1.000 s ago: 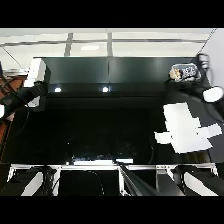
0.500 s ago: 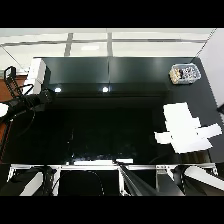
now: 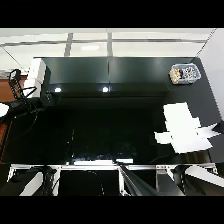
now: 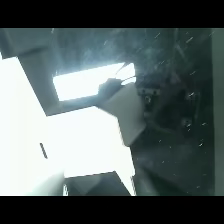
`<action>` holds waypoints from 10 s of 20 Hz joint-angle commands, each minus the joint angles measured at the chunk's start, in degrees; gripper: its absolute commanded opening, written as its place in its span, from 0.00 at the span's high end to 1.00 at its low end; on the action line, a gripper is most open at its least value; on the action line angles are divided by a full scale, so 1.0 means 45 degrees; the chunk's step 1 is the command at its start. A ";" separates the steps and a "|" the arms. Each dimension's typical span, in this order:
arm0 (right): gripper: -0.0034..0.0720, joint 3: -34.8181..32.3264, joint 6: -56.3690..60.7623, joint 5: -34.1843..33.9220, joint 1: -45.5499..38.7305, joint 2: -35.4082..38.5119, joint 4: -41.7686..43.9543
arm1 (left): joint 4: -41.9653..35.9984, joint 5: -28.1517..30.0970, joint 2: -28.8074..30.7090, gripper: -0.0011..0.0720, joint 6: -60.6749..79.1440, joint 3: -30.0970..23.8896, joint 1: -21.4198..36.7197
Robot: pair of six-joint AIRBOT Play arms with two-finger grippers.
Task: Fold the box and place the chain.
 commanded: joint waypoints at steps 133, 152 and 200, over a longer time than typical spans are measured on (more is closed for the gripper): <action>0.01 -0.4260 -1.0380 -0.7397 1.6878 0.2841 0.6834 | -0.2662 -0.2565 -0.9068 0.95 1.5310 0.5362 -0.8000; 0.01 -0.4235 -1.2279 -0.6115 1.6145 0.1569 0.9782 | -0.2662 -0.2555 -0.9068 0.95 1.5310 0.5362 -0.7995; 0.07 -0.4235 -1.2546 -0.6232 1.5917 -0.0160 0.9107 | -0.2667 -0.2560 -0.9068 0.95 1.5280 0.5362 -0.8000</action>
